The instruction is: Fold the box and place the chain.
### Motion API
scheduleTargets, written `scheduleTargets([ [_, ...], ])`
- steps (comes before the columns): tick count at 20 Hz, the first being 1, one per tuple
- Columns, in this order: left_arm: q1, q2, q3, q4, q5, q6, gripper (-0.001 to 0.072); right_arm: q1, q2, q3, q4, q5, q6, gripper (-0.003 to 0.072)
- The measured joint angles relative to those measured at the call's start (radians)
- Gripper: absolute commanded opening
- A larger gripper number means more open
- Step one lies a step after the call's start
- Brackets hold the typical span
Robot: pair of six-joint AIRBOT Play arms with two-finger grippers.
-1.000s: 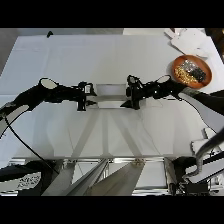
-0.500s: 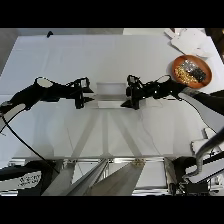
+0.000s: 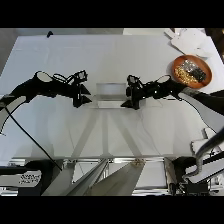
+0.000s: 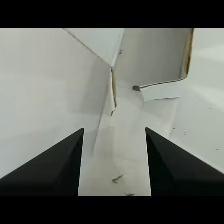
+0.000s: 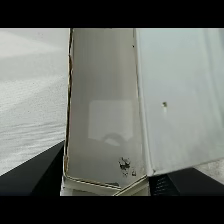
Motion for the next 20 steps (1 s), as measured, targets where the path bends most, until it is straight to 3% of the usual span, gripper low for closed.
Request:
scheduleTargets([
  [8, -0.057, -0.064, 0.073, 0.077, -0.085, -0.064, 0.0434, 0.0, 0.0, 0.0, -0.002, 0.002, -0.002, 0.0446],
  [10, -0.063, -0.067, 0.076, 0.081, -0.089, -0.064, 0.0374, 0.0, 0.0, 0.0, -0.002, 0.002, -0.002, 0.0446],
  [14, -0.068, -0.069, 0.078, 0.084, -0.095, -0.05, 0.0374, 0.0, 0.0, 0.0, -0.002, 0.002, -0.002, 0.0446],
  [18, -0.068, -0.07, 0.078, 0.078, -0.106, -0.001, 0.0205, 0.0, 0.0, 0.0, 0.0, 0.002, -0.001, 0.0446],
  [20, -0.069, -0.07, 0.078, 0.066, -0.109, 0.036, 0.0205, 0.0, 0.0, 0.0, 0.003, -0.003, 0.001, 0.0446],
])
